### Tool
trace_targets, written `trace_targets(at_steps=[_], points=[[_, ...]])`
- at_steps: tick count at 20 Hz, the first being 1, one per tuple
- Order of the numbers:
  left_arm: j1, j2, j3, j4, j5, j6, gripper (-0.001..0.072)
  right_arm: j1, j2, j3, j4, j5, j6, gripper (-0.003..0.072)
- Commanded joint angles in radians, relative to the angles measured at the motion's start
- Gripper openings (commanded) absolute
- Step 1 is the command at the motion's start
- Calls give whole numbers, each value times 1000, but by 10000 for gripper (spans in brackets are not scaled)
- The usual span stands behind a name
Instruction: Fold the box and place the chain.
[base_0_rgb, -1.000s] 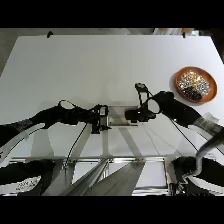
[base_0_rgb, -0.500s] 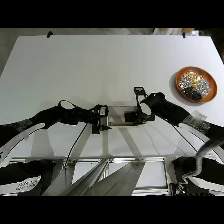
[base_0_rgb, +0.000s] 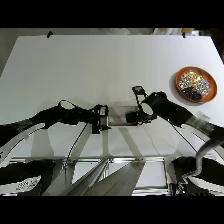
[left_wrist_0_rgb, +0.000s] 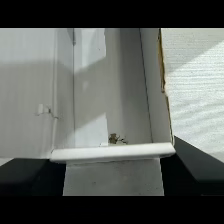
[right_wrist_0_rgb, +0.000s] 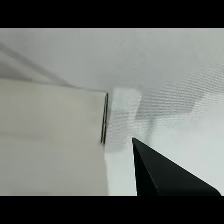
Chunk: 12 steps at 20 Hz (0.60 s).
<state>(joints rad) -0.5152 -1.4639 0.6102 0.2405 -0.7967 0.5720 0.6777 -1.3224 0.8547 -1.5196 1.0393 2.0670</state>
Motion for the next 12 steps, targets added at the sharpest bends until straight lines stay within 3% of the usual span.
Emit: trace_targets(at_steps=[1,2,4,5,7,12], points=[[0,0,1,-1,-1,0,250,-37,106,29,-18,68,-158,402],[0,0,1,-1,-1,0,250,-63,147,54,-18,106,-201,452],[0,0,1,-1,-1,-1,250,-133,222,118,-25,157,-332,453],[0,0,1,-1,-1,-1,250,-182,252,143,-48,147,-377,422],[0,0,1,-1,-1,-1,250,-310,267,172,-102,109,-433,286],[0,0,1,-1,-1,-1,250,-727,194,175,-107,-38,-608,287]])
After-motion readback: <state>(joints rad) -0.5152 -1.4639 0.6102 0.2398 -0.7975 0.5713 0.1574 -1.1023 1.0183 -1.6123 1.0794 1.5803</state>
